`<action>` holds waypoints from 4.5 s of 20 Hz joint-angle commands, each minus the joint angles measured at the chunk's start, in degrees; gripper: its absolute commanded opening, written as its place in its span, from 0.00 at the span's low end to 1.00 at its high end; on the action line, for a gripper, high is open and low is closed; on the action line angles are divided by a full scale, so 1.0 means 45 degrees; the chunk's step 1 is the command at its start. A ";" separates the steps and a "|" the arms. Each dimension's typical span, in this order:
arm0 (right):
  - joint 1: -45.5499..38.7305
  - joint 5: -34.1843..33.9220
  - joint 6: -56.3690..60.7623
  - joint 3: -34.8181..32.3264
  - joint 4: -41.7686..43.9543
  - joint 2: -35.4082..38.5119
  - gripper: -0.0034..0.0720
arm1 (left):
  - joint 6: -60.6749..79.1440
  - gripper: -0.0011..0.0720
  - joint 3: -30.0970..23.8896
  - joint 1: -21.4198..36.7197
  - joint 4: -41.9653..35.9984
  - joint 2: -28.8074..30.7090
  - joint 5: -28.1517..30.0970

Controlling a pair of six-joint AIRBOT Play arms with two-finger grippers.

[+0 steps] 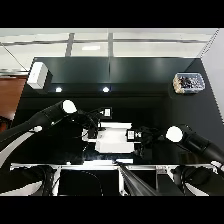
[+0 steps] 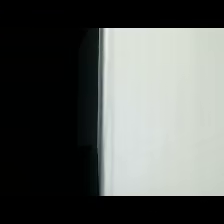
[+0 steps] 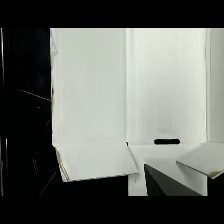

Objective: Fold the box and place the chain.

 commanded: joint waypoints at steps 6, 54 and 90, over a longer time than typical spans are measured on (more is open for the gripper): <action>0.0855 -0.0675 -0.0777 -0.0005 0.0452 -0.0248 0.84 | 0.0005 0.05 0.0000 0.0000 0.0000 0.0000 0.0010; -0.1326 -0.1729 -0.5440 0.0612 0.3871 -0.2778 0.84 | 0.0005 0.05 0.0005 0.0000 -0.0005 0.0000 0.0005; -0.0772 -0.2676 -0.4945 0.0034 0.3837 -0.2429 0.83 | 0.0005 0.05 0.0010 0.0000 -0.0010 0.0000 -0.0092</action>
